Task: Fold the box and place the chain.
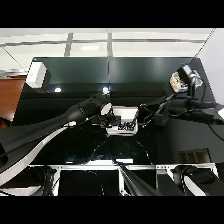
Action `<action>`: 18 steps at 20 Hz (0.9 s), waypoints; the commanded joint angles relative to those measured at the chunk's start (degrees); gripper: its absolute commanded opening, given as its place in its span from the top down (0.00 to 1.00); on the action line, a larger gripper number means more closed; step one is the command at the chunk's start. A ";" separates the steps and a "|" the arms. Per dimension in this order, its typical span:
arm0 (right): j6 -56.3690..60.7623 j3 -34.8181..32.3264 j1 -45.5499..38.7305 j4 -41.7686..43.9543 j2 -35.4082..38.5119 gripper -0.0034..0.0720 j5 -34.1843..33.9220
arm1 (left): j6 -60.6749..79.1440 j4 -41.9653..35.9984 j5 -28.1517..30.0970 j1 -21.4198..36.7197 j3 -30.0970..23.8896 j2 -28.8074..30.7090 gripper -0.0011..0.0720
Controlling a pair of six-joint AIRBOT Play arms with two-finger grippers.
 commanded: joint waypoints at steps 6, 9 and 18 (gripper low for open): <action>4.44 1.05 -0.39 -4.55 -8.61 0.44 1.07 | 0.00 0.02 0.04 -0.04 0.02 0.00 0.94; 1.22 -0.59 -9.40 -16.09 -8.61 0.45 4.04 | 0.02 0.02 0.04 -0.04 0.02 0.00 0.94; -53.16 -17.05 -4.66 -12.15 -14.23 0.05 -10.75 | 0.00 0.02 0.20 -0.02 0.02 0.00 0.94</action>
